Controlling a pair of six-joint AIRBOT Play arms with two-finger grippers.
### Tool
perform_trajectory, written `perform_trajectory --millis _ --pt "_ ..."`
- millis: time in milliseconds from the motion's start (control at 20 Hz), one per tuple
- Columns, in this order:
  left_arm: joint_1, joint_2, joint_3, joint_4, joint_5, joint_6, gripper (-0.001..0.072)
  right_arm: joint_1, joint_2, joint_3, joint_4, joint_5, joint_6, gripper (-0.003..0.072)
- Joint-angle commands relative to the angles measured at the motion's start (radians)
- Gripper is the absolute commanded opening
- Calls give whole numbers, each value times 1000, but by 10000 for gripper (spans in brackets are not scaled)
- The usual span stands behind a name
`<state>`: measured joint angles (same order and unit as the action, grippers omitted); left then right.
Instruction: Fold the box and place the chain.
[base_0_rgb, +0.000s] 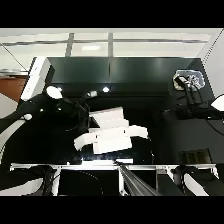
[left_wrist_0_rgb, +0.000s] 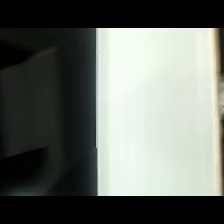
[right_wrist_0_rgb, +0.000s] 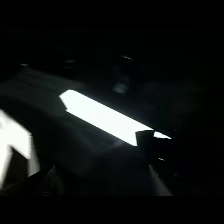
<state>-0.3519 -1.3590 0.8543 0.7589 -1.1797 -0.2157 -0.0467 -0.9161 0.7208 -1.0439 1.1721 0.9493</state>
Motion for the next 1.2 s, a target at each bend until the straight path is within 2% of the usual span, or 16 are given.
perform_trajectory --millis 0,100,200,350,500,650,750,950,1150 --pt "-104 54 3 153 170 33 30 -43 0 36 -174 -56 -3 705" --pt "-118 41 3 97 174 33 30 -34 -1 25 -19 -56 -124 705" --pt "-121 35 3 89 201 33 30 -15 -1 -14 166 -15 -405 705" --pt "-121 31 3 89 229 32 30 36 -1 -85 278 -10 -579 705" --pt "-121 -7 3 87 215 24 31 133 -1 -158 287 -31 -602 707" --pt "-121 -37 3 88 203 28 30 256 -2 -208 282 -104 -633 706" --pt "-121 -40 4 89 216 31 30 316 -3 -222 270 -142 -718 706" --pt "-121 -40 5 89 204 33 30 419 -16 -232 146 -197 -800 707" --pt "-121 -40 5 95 209 34 30 522 -60 -238 148 -243 -874 706"
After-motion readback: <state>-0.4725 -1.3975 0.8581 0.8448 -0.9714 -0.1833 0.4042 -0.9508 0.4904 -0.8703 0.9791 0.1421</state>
